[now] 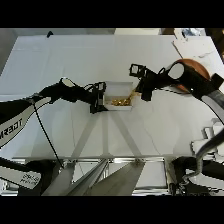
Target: Fold the box and place the chain.
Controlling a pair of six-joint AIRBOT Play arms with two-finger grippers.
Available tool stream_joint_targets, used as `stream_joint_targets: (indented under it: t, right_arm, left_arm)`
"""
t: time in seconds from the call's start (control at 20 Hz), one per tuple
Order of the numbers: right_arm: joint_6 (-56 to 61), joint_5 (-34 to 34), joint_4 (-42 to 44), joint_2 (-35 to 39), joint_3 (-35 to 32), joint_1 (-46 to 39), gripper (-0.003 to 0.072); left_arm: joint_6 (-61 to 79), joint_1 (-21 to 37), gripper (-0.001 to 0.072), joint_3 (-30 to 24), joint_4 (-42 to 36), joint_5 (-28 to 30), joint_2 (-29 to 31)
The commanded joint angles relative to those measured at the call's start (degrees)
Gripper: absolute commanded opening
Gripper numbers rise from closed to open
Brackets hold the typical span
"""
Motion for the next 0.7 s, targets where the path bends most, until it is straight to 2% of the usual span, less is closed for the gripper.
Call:
stream_joint_targets:
  t: [0.0, 0.1, 0.45, 0.6, 0.65]
  right_arm:
    - [0.52, 4.39, 13.64, 2.01, 0.07, 0.57, 0.0015]
    - [0.09, 3.61, 15.91, 1.97, 0.07, 2.34, 0.0015]
    - [0.17, -0.98, 15.85, 0.59, 0.04, 7.76, 0.0015]
    - [1.73, -1.2, 12.9, -1.46, 0.04, 7.76, 0.0017]
    - [2.84, -1.22, 11.08, -1.64, 0.04, 7.76, 0.0051]
  left_arm:
    - [0.0, -0.04, 0.0153, 0.02, 0.02, 0.02, -0.02]
    - [0.0, -0.04, 0.0153, 0.02, 0.02, 0.02, -0.02]
    - [0.0, -0.04, 0.0153, 0.02, 0.02, 0.02, -0.02]
    - [0.0, -0.04, 0.0153, 0.02, 0.02, 0.02, -0.02]
    - [0.0, -0.04, 0.0153, 0.02, 0.02, 0.0, -0.02]
